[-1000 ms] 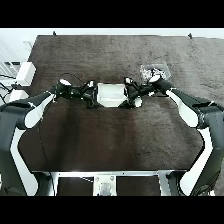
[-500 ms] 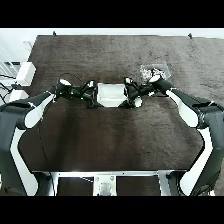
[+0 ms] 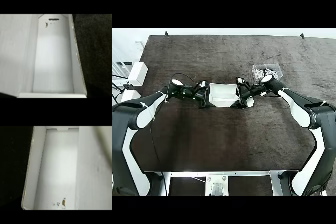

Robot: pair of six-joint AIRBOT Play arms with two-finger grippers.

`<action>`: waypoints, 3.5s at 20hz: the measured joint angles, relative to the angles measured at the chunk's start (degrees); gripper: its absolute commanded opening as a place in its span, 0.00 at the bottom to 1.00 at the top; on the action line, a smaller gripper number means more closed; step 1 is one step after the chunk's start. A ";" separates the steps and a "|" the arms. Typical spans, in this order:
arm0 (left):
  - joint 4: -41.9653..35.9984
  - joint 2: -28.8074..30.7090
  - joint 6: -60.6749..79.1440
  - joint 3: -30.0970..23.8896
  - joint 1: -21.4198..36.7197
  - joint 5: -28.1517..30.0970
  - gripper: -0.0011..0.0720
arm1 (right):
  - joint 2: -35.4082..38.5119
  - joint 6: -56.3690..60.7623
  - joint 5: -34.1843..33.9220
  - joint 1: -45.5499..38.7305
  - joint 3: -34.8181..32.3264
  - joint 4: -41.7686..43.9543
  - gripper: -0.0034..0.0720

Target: Fold the box and place the chain.

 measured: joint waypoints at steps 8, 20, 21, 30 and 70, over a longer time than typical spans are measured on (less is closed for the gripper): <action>0.00 0.00 0.00 0.00 0.00 -0.02 0.49 | 0.00 0.00 0.00 0.00 0.00 0.13 0.83; -0.04 -0.02 -0.02 0.00 -0.02 0.02 0.49 | 1.25 2.29 1.18 -1.01 0.15 -2.97 1.00; -0.07 -0.02 -0.13 0.00 -0.02 0.04 0.49 | 1.73 3.30 1.20 -1.27 0.17 -4.11 1.00; -0.07 -0.02 -0.20 0.00 -0.02 0.04 0.49 | 8.74 12.00 1.14 -7.72 0.17 -9.79 0.76; -0.02 -0.02 -0.22 0.02 -0.02 0.66 0.49 | 17.27 30.95 -19.58 0.02 -6.43 -0.28 0.25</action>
